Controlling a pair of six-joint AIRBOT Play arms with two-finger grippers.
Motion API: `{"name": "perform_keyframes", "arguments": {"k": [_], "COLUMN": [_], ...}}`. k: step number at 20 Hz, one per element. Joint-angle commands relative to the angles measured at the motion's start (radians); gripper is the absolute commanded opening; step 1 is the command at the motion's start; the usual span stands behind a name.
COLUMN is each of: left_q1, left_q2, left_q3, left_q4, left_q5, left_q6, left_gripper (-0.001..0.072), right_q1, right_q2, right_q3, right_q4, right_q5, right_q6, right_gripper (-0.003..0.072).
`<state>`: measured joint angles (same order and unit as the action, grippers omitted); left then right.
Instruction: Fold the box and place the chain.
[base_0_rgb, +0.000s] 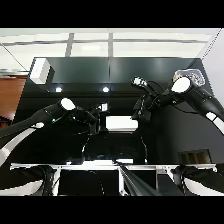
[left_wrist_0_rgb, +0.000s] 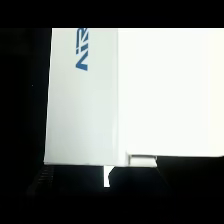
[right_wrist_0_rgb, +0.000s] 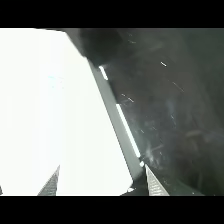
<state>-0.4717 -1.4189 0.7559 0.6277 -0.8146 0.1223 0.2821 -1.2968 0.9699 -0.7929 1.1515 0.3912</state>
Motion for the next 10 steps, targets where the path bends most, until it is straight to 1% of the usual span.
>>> {"name": "perform_keyframes", "arguments": {"k": [1, 3, 5, 10], "left_q1": [0.0, 0.0, 0.0, 0.0], "left_q2": [0.0, 0.001, 0.002, 0.002], "left_q3": [0.0, 0.0, 0.0, 0.0], "left_q4": [0.0, 0.0, 0.0, 0.0], "left_q5": [-0.002, -0.002, -0.002, -0.002], "left_q6": [0.005, 0.005, 0.005, 0.005], "left_gripper": [0.0459, 0.0459, 0.0459, 0.0459], "right_q1": [0.006, 0.03, 0.056, 0.076], "right_q2": [0.0, 0.0, 0.0, 0.0], "right_q3": [-0.003, -0.028, -0.062, -0.068], "right_q4": [0.027, 0.026, 0.026, 0.02], "right_q5": [0.056, 0.049, 0.016, -0.061], "right_q6": [-0.085, -0.091, -0.117, -0.146], "right_gripper": [0.0617, 0.0617, 0.0617, 0.0617]}}
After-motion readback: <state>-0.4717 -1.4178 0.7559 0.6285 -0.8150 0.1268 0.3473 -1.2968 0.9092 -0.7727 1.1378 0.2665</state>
